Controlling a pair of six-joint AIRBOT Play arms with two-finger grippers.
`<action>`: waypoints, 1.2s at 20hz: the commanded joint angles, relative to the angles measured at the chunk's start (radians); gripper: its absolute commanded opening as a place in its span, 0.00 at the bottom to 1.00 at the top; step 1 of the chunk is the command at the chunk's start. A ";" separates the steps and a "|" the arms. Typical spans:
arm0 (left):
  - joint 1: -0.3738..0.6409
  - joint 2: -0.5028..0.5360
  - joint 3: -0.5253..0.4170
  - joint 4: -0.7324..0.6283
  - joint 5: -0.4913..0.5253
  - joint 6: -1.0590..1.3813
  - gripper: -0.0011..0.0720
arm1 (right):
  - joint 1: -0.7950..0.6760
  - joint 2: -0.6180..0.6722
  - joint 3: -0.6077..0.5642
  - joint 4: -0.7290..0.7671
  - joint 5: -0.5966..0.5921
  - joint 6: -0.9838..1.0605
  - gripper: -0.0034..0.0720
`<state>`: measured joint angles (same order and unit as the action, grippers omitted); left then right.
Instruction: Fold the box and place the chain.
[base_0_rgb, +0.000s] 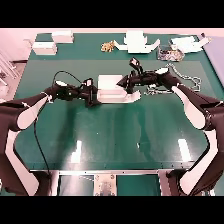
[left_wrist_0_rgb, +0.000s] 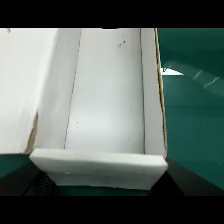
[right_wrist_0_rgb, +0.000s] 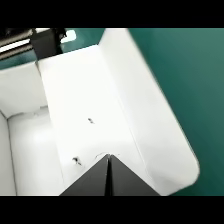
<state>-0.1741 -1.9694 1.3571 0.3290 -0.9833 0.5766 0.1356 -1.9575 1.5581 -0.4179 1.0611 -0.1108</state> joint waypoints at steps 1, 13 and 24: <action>0.001 0.000 0.000 0.000 -0.002 0.000 0.87 | 0.013 -0.010 0.003 -0.131 0.021 0.051 0.05; 0.001 0.000 0.000 0.000 -0.002 0.000 0.87 | -0.016 0.148 0.045 -0.209 0.075 0.154 0.04; 0.001 0.000 0.000 0.000 -0.002 0.000 0.87 | -0.057 0.263 -0.186 -0.372 0.077 0.163 0.05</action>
<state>-0.1738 -1.9694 1.3571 0.3286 -0.9852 0.5766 0.0841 -1.7317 1.4586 -0.7734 1.1931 0.0887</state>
